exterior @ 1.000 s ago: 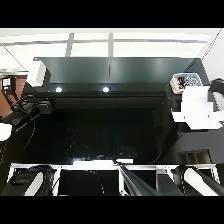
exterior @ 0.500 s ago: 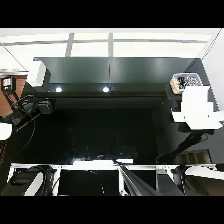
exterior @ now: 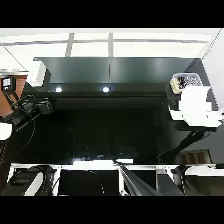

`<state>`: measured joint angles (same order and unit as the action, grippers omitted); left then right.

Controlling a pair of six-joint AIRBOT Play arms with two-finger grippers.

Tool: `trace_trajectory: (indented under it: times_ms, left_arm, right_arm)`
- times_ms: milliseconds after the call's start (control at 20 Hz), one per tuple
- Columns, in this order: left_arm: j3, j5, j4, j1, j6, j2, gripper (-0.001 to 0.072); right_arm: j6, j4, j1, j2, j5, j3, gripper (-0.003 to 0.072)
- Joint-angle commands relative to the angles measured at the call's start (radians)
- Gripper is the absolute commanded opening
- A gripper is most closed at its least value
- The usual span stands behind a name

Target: Fold the box and place the chain.

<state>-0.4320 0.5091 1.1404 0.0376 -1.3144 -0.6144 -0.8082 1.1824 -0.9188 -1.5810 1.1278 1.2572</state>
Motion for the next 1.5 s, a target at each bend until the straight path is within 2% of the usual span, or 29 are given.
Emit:
trace_trajectory:
  times_ms: [0,150,300,400,500,550,700,800,950,1150,1250,1350,1450]
  left_arm:
    - [0.0,0.0,-0.001,0.0,0.0,0.0,0.0708]
    - [0.0,0.0,-0.001,0.0,0.0,0.0,0.0708]
    - [0.0,0.0,-0.001,0.0,0.0,0.0,0.0708]
    - [0.0,0.018,-0.002,0.0,0.0,-0.001,0.0708]
    - [0.0,0.05,-0.001,0.0,0.0,0.0,0.0708]
    - [0.0,0.068,-0.002,0.0,0.0,0.0,0.0708]
    - [0.0,0.116,-0.036,0.0,0.002,-0.001,0.0708]
    - [0.0,0.133,-0.076,0.0,0.003,-0.001,0.0708]
    - [0.0,0.143,-0.177,-0.006,0.018,-0.001,0.0708]
    - [-0.003,0.183,-0.371,-0.094,0.168,-0.056,0.0708]
    - [-0.039,0.228,-0.402,-0.135,0.193,-0.146,0.0707]
    - [-0.101,0.311,-0.408,-0.159,0.202,-0.275,0.0707]
    - [-0.169,0.419,-0.478,-0.154,0.277,-0.412,0.0707]
  right_arm:
    - [0.02,-0.003,0.019,-0.004,0.019,0.002,0.0004]
    - [0.018,-0.009,0.025,-0.003,0.114,0.002,0.0014]
    - [-0.004,-0.106,0.028,-0.001,0.232,0.001,0.0014]
    - [-0.014,-0.251,0.035,0.015,0.282,-0.019,0.0014]
    - [0.0,-0.359,0.065,0.068,0.276,-0.074,0.0014]
    - [0.027,-0.419,0.085,0.103,0.266,-0.115,0.0014]
    - [0.162,-0.739,0.153,0.241,0.243,-0.287,0.0014]
    - [0.218,-0.869,0.219,0.358,0.169,-0.431,0.0014]
    - [0.24,-0.909,0.356,0.547,-0.016,-0.676,0.0014]
    - [0.241,-1.036,0.615,0.736,-0.203,-0.98,0.0014]
    - [0.24,-1.081,0.765,0.769,-0.27,-1.043,0.0014]
    - [0.239,-1.086,0.917,0.769,-0.343,-1.051,0.0014]
    - [0.236,-1.112,1.032,0.769,-0.447,-1.05,0.0014]
